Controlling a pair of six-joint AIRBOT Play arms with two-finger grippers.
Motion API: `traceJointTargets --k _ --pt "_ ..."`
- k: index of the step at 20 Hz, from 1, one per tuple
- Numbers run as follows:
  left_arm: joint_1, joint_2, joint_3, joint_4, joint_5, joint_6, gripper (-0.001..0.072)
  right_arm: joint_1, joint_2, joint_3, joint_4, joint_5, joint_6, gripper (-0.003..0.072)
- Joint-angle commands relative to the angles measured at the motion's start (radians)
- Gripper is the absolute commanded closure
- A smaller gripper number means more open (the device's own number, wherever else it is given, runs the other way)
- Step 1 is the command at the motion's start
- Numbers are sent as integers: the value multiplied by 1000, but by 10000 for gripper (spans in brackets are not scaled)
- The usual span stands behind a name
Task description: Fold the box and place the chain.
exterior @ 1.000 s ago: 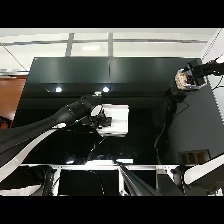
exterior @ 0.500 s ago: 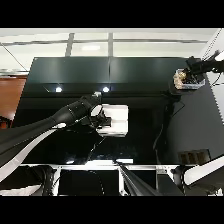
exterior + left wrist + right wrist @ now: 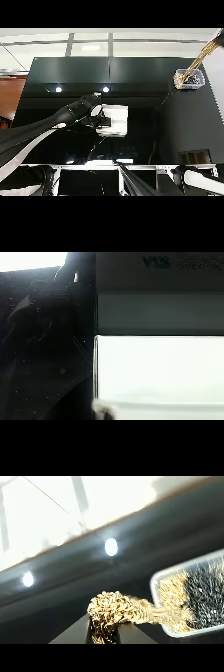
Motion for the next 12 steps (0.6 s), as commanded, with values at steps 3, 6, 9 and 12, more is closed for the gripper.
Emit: traceJointTargets --k 3,6,9,12 --pt "1 0 0 0 -1 0 683 5 259 1 169 82 -94 674" --pt "1 0 0 0 -1 0 683 51 346 0 184 138 -101 673" --pt "1 0 0 0 -1 0 683 119 399 0 189 304 -107 673" --pt "1 0 0 0 -1 0 683 241 412 -41 212 518 -121 672"
